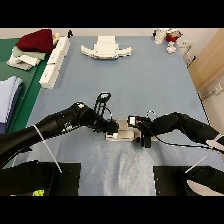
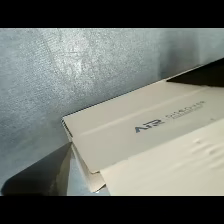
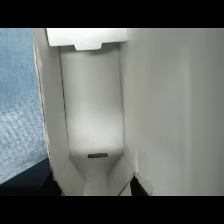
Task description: Fold the box.
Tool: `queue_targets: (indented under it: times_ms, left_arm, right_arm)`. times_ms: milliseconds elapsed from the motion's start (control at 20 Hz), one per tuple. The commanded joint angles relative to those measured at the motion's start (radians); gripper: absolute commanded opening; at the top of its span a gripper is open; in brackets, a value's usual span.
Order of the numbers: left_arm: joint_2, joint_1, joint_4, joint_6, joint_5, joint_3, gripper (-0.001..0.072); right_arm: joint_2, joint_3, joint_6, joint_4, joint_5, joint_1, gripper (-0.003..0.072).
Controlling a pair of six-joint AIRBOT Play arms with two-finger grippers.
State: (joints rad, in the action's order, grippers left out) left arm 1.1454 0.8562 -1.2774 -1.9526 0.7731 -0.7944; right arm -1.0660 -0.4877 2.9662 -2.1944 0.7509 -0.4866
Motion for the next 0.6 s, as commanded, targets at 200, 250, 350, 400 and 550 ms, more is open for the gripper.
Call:
queue_targets:
  times_ms: [200, 250, 350, 400, 550]
  left_arm:
    - [0.058, 0.081, -0.169, -0.273, 0.093, -0.043, 0.0395]
    - [0.066, 0.091, -0.190, -0.300, 0.115, -0.051, 0.0395]
    - [0.086, 0.111, -0.237, -0.347, 0.161, -0.081, 0.0395]
    - [0.097, 0.121, -0.256, -0.363, 0.179, -0.102, 0.0394]
    - [0.151, 0.144, -0.298, -0.401, 0.238, -0.179, 0.0394]
  right_arm:
    - [0.000, -0.001, 0.001, 0.000, 0.000, -0.001, 0.0537]
    - [0.000, -0.001, 0.001, 0.000, 0.000, -0.001, 0.0537]
    - [0.000, -0.001, 0.001, 0.000, 0.000, -0.001, 0.0538]
    - [0.000, -0.001, 0.001, 0.000, 0.000, -0.001, 0.0537]
    - [0.000, -0.001, 0.001, 0.000, 0.000, -0.001, 0.0537]
